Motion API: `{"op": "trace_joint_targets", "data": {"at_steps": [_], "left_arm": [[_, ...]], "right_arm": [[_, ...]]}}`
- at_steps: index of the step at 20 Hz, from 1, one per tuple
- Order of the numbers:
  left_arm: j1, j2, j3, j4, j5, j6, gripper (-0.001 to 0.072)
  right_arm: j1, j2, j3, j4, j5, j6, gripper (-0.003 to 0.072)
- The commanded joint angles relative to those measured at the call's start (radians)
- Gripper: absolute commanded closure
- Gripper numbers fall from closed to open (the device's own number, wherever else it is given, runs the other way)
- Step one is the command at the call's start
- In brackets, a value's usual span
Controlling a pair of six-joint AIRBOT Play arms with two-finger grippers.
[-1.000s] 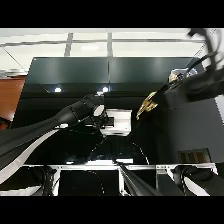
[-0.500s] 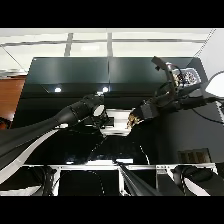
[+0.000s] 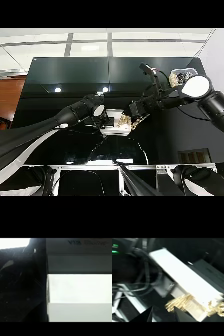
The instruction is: Fold the box and place the chain.
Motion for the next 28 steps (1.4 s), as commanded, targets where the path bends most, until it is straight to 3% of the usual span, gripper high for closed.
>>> {"op": "trace_joint_targets", "data": {"at_steps": [1,3,5,9,10,11,15,18,22,23,25,26,28], "left_arm": [[0.001,0.0,0.0,0.0,0.0,0.0,0.068],[0.001,0.0,0.0,0.0,0.0,0.0,0.068],[0.001,0.0,0.0,0.0,0.0,0.0,0.068],[0.001,0.0,0.0,0.0,0.002,0.0,0.068],[0.001,0.0,0.0,0.0,0.001,0.0,0.068],[0.001,0.0,0.0,0.0,0.001,0.0,0.068],[0.001,0.0,0.0,0.0,0.0,0.0,0.068],[0.001,0.0,0.0,0.0,0.0,0.0,0.068],[0.001,0.0,0.0,0.0,-0.003,0.0,0.068],[0.001,0.0,0.0,0.0,-0.003,0.0,0.068],[0.001,0.0,0.0,0.0,-0.002,0.0,0.068],[0.001,0.0,0.0,0.0,-0.002,0.0,0.068],[0.001,0.0,0.0,0.0,0.001,0.0,0.068]], "right_arm": [[-0.03,-0.008,-0.001,-0.107,0.059,0.021,0.0369],[-0.094,0.015,-0.001,-0.189,0.112,0.026,0.0369],[-0.175,0.039,-0.009,-0.369,0.091,0.078,0.0369],[-0.323,0.039,-0.158,-0.761,-0.252,0.404,0.0365],[-0.348,0.037,-0.208,-0.815,-0.354,0.516,0.0285],[-0.371,0.027,-0.251,-0.835,-0.455,0.572,-0.0016],[-0.397,-0.111,-0.235,-0.835,-0.713,0.678,-0.0021],[-0.419,-0.296,-0.099,-0.838,-0.66,0.802,-0.0021],[-0.419,-0.497,0.1,-0.806,-0.544,0.818,-0.0018],[-0.419,-0.521,0.125,-0.793,-0.541,0.818,0.0087],[-0.419,-0.538,0.146,-0.783,-0.545,0.817,0.038],[-0.42,-0.538,0.146,-0.786,-0.542,0.816,0.0387],[-0.428,-0.536,0.151,-0.786,-0.49,0.809,0.0565]]}}
